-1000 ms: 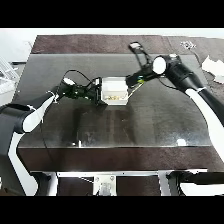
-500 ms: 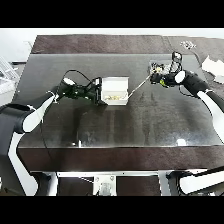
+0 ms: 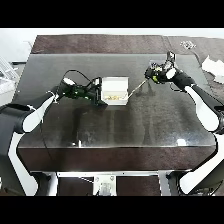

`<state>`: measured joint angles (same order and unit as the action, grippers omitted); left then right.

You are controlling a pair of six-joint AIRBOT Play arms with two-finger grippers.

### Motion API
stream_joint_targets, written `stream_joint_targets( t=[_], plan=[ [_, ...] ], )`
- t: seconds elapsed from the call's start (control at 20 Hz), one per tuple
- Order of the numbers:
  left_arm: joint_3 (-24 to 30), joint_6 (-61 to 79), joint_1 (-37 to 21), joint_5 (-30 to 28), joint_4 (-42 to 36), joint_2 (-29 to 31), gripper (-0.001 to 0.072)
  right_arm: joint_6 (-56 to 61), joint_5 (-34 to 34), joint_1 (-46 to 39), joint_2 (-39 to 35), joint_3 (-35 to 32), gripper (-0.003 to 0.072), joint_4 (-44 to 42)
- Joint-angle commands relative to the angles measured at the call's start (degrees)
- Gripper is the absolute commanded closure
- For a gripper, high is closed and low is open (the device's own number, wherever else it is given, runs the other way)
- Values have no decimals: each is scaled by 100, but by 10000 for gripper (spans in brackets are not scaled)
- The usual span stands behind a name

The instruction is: Fold the box and place the chain.

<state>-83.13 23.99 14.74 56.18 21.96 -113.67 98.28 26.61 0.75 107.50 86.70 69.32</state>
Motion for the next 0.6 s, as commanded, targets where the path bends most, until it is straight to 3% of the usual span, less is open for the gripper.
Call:
stream_joint_targets(
  t=[0.0, 0.15, 0.25, 0.4, 0.45, 0.55],
  plan=[
    [-2, 0, -2, 0, 2, 4, 222, -136, 302, 37, 173, 269, 282, -105],
    [-2, 0, -2, 0, 2, 4, 222, -142, 358, 33, 190, 330, 396, -140],
    [-2, 0, -2, -2, 2, 4, 222, -142, 444, 7, 188, 356, 536, -136],
    [-2, 0, -2, 0, 2, 4, 222, -142, 586, -61, 190, 400, 610, -116],
    [-2, 0, -2, -2, 2, 4, 222, -144, 610, -85, 190, 398, 598, -90],
    [-2, 0, -2, 0, 2, 4, 222, -144, 612, -85, 190, 398, 270, 24]
  ],
)
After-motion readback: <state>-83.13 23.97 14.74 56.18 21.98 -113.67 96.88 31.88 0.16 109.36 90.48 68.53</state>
